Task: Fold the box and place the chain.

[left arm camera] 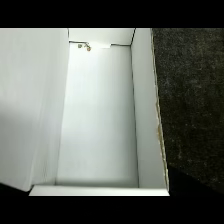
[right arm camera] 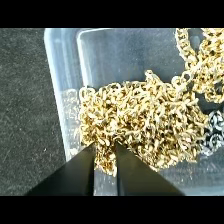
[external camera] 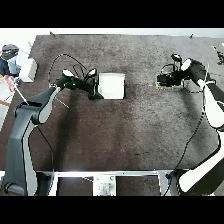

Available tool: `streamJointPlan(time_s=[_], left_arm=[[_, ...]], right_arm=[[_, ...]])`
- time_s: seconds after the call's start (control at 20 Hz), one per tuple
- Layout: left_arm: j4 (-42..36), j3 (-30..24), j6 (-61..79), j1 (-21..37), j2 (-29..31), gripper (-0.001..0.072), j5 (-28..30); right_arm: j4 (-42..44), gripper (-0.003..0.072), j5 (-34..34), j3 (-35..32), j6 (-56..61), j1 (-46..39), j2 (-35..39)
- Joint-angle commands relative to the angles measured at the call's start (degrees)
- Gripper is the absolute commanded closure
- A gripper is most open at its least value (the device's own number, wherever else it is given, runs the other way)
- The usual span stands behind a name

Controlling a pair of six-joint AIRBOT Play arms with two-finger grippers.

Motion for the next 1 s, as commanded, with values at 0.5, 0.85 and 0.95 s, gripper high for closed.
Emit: streamJointPlan(time_s=[0.5,0.85,0.95], left_arm=[[0.09,-0.02,0.00,0.04,-0.04,0.0265,0.00],[0.09,-0.02,0.00,0.04,-0.04,0.0264,0.00],[0.09,-0.02,0.00,0.04,-0.04,0.0264,0.00]], right_arm=[[-0.83,0.0680,0.63,0.00,0.04,0.07,11.08],[-1.03,0.0680,-6.23,1.29,-4.68,2.58,31.39],[-1.03,0.0680,-10.99,1.29,-6.43,4.92,36.52]])
